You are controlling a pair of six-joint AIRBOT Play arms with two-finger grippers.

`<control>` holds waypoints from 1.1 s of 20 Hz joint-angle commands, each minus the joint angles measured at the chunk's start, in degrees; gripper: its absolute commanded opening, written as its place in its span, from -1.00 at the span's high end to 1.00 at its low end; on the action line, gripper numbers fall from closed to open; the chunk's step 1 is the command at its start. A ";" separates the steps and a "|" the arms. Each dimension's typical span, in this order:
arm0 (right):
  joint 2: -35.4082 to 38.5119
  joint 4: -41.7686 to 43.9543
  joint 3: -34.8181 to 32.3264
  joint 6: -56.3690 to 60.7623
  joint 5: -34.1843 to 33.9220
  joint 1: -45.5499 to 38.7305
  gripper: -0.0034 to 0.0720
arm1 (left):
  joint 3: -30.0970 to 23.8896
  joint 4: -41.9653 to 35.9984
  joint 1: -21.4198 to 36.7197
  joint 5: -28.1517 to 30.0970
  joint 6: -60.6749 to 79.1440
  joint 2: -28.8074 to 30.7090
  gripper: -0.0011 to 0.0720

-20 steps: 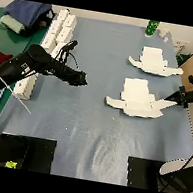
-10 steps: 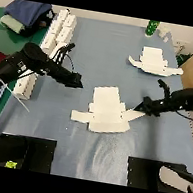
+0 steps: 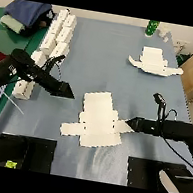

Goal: Fold the box.

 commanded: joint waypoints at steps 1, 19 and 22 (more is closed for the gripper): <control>4.79 -0.37 -1.66 1.01 3.02 1.57 0.91 | -1.88 -0.13 0.39 3.21 2.21 -1.36 -0.16; 1.51 -0.15 -1.66 0.98 -0.42 1.68 0.91 | 8.92 -13.70 -11.91 5.64 18.25 -29.33 -0.14; 1.51 -0.17 -1.66 1.01 -0.37 1.68 0.91 | 9.16 -13.66 -12.22 0.66 19.52 -29.53 -0.14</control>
